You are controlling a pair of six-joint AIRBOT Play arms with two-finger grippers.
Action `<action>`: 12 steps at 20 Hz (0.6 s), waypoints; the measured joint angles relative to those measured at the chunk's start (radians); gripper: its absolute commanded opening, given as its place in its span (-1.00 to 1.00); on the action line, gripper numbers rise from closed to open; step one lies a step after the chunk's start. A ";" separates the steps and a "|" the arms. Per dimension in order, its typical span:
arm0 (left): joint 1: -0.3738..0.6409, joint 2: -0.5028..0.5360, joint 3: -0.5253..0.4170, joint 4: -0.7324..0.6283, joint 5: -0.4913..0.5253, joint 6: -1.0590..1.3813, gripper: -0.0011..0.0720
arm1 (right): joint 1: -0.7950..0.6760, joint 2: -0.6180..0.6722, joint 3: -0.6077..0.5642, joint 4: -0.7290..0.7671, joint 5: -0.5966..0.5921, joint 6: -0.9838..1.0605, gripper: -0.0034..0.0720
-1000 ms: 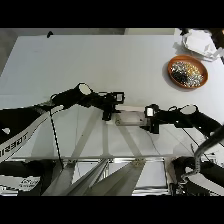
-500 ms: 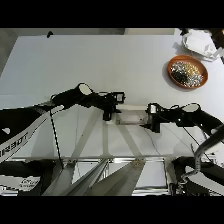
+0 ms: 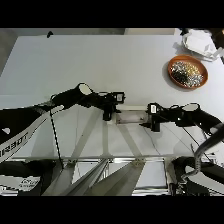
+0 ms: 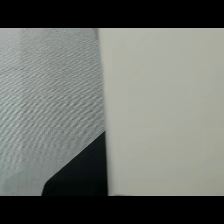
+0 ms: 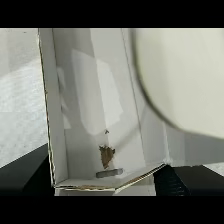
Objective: Fold the box and place the chain.
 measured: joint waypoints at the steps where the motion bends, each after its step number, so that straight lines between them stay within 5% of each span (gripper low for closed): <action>1: 0.000 0.000 0.000 0.000 0.000 0.000 -0.94 | 0.000 -0.003 0.002 0.002 0.000 -0.002 0.42; 3: 0.000 0.000 0.000 0.000 0.000 0.000 -0.94 | 0.000 -0.008 0.004 0.002 0.000 -0.004 0.24; 12: 0.000 0.000 0.000 0.000 0.000 0.000 -0.94 | 0.000 -0.017 0.006 -0.025 -0.008 -0.008 0.14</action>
